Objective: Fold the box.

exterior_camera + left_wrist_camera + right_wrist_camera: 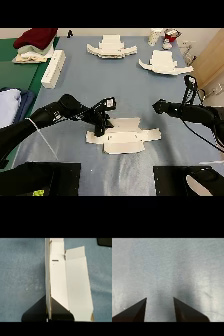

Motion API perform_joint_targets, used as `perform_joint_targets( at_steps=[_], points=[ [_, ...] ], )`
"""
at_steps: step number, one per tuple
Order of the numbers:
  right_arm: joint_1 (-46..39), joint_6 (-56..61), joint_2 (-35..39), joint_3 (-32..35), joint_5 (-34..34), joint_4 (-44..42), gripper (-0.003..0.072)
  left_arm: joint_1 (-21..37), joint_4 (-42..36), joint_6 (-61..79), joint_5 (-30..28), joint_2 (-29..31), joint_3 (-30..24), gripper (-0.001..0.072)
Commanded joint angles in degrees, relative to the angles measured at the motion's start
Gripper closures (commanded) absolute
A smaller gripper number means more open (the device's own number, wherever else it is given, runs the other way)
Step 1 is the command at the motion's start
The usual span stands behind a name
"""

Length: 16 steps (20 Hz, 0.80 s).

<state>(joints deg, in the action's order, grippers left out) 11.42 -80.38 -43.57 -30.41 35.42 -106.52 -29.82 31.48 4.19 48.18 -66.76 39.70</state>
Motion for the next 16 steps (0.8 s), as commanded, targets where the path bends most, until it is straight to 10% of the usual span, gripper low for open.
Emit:
perform_joint_targets(
  at_steps=[1, 4, 7, 9, 10, 16],
  points=[
    [0.0, 0.0, -0.02, -0.04, 0.63, -0.59, 0.0172, -0.11, 1.09, -0.85, 3.17, -0.07, -0.13, 0.0694],
    [0.0, -0.04, -0.02, -0.07, 2.91, -1.68, 0.0179, -0.09, 1.11, -0.83, 3.19, -0.04, -0.11, 0.0694],
    [0.0, -1.36, 0.39, -0.11, 9.53, -4.39, 0.0516, -0.09, 1.09, -0.81, 3.21, -0.04, -0.11, 0.0694],
    [0.0, -4.35, 1.42, -0.11, 15.37, -8.37, 0.0549, -0.09, 1.09, -0.81, 3.23, -0.04, -0.09, 0.0694],
    [0.11, -6.56, 2.08, -0.11, 18.27, -10.19, 0.0681, -0.09, 1.09, -0.81, 3.23, -0.04, -0.07, 0.0694],
    [10.36, -2.34, 9.62, -0.02, 31.67, -9.62, 0.0685, -0.11, 1.09, -0.81, 3.28, -0.04, -0.09, 0.0694]
  ],
)
